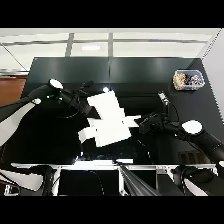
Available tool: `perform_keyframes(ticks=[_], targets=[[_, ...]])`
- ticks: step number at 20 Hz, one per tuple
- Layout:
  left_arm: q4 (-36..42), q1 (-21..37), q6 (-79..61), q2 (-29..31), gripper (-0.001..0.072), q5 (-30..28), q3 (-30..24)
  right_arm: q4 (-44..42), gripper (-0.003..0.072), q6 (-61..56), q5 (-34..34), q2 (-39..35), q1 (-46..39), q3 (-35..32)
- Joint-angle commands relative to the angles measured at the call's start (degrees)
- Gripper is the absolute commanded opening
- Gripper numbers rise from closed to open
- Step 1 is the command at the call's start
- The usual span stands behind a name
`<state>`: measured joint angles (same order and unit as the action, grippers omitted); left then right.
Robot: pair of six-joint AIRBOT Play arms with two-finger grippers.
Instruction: Fold the box and place the chain.
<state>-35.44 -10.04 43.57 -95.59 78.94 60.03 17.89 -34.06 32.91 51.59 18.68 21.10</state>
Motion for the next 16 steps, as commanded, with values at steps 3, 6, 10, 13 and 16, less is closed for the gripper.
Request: perform_keyframes(ticks=[3,6,10,13,16], targets=[[2.3,0.0,0.1,0.3,0.0506,1.1,-0.2,0.1,0.0013,0.0,-0.2,0.0,0.0,0.0],[1.2,-0.7,0.7,0.3,0.0493,1.2,-0.2,-0.1,0.0013,0.0,-0.2,0.0,0.0,0.0],[-1.5,-0.6,4.3,0.3,0.0484,1.0,-0.2,-0.1,0.0013,0.0,-0.2,0.0,0.0,0.0],[-2.5,-0.5,5.0,0.6,0.0484,0.4,-1.5,-0.1,0.0013,0.0,-0.2,0.0,0.0,0.0],[-1.2,-0.5,5.2,3.3,0.0484,-5.7,-5.7,-0.1,0.0013,0.0,-0.2,0.0,0.0,0.0]])
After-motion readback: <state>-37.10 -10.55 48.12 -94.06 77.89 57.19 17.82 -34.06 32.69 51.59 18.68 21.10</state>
